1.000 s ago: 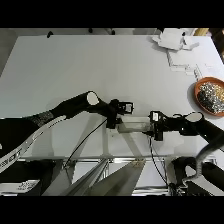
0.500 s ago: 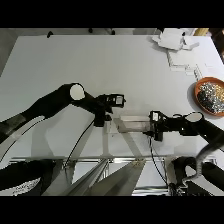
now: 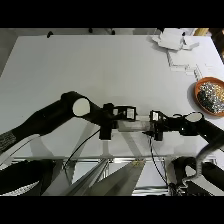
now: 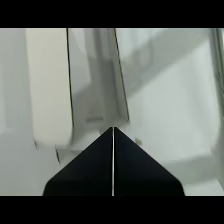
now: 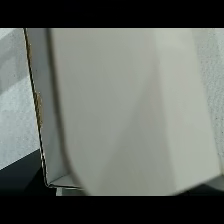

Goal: Fold the box and place the chain.

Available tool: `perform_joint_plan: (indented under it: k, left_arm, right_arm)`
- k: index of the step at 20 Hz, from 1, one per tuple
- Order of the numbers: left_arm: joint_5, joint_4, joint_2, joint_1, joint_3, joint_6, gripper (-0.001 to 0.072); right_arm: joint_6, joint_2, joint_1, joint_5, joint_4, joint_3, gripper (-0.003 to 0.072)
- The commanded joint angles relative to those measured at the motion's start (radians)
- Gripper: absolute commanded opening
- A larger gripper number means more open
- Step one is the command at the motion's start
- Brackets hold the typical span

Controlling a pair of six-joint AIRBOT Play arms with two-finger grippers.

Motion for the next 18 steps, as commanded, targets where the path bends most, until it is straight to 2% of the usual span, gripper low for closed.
perform_joint_plan:
  k: [1, 4, 6, 12, 15, 18]
  left_arm:
    - [0.315, -0.016, -0.028, -0.072, 0.001, -0.086, 0.0004]
    - [0.514, -0.016, -0.081, -0.029, 0.001, -0.179, 0.0007]
    - [0.552, -0.024, -0.134, 0.003, 0.001, -0.235, 0.0006]
    - [0.547, -0.085, -0.287, 0.028, 0.001, -0.242, 0.0007]
    - [0.495, -0.069, -0.244, 0.036, 0.001, -0.24, 0.0005]
    - [0.379, 0.068, -0.139, 0.048, 0.001, -0.274, 0.0004]
  right_arm:
    - [-0.001, 0.001, 0.0, 0.002, 0.0, 0.0, 0.0324]
    - [-0.001, 0.001, 0.0, 0.002, 0.0, 0.0, 0.0324]
    - [0.0, 0.001, 0.0, 0.002, 0.0, 0.0, 0.0324]
    - [-0.001, 0.001, 0.0, 0.002, 0.0, 0.0, 0.0324]
    - [0.0, 0.001, 0.0, 0.002, 0.0, 0.0, 0.0324]
    - [-0.001, 0.001, 0.0, 0.002, 0.0, 0.0, 0.0324]
